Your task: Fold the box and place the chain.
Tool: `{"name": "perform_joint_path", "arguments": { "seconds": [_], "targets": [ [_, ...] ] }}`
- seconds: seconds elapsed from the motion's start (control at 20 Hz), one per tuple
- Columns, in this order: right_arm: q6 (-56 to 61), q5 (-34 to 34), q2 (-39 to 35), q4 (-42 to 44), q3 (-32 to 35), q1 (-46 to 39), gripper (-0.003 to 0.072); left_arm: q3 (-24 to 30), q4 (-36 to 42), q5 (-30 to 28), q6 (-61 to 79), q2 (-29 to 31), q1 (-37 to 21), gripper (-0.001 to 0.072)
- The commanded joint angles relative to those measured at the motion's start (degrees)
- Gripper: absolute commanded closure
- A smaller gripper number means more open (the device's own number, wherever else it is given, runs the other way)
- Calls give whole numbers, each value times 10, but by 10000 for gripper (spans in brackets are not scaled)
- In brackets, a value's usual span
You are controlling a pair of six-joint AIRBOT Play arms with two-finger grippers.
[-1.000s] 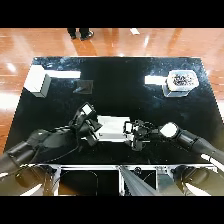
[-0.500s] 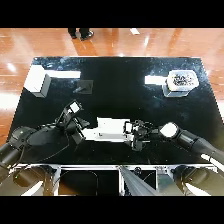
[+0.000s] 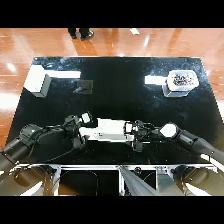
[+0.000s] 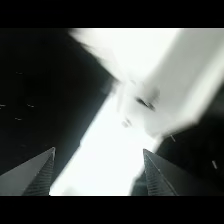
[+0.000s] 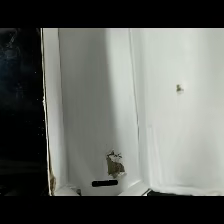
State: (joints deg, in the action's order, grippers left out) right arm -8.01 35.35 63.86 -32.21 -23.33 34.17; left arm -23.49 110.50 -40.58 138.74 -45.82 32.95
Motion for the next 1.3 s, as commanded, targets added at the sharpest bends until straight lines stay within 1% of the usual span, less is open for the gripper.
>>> {"name": "perform_joint_path", "arguments": {
  "seconds": [0.0,0.1,0.3,0.55,0.6,0.8,1.0,1.05,1.2,1.25],
  "targets": [
    [0,0,0,0,2,0,78,0,-37,-54,32,-5,13,95],
    [0,0,0,0,2,0,78,0,-35,-56,51,-5,14,96],
    [0,-2,0,0,2,0,78,0,28,2,151,-9,17,107],
    [0,-11,0,0,2,0,78,0,63,8,227,-53,19,113],
    [0,-11,0,0,2,0,78,0,64,16,231,-58,22,124],
    [0,-10,0,0,2,0,78,0,74,70,231,-69,26,124],
    [0,-11,0,0,2,0,78,0,74,92,231,-86,37,124],
    [0,-11,0,0,2,0,78,0,75,98,231,-86,46,143],
    [0,-11,0,0,2,0,78,0,75,98,230,-87,73,307],
    [0,-11,0,0,2,0,78,0,78,97,228,-89,80,372]
  ]
}}
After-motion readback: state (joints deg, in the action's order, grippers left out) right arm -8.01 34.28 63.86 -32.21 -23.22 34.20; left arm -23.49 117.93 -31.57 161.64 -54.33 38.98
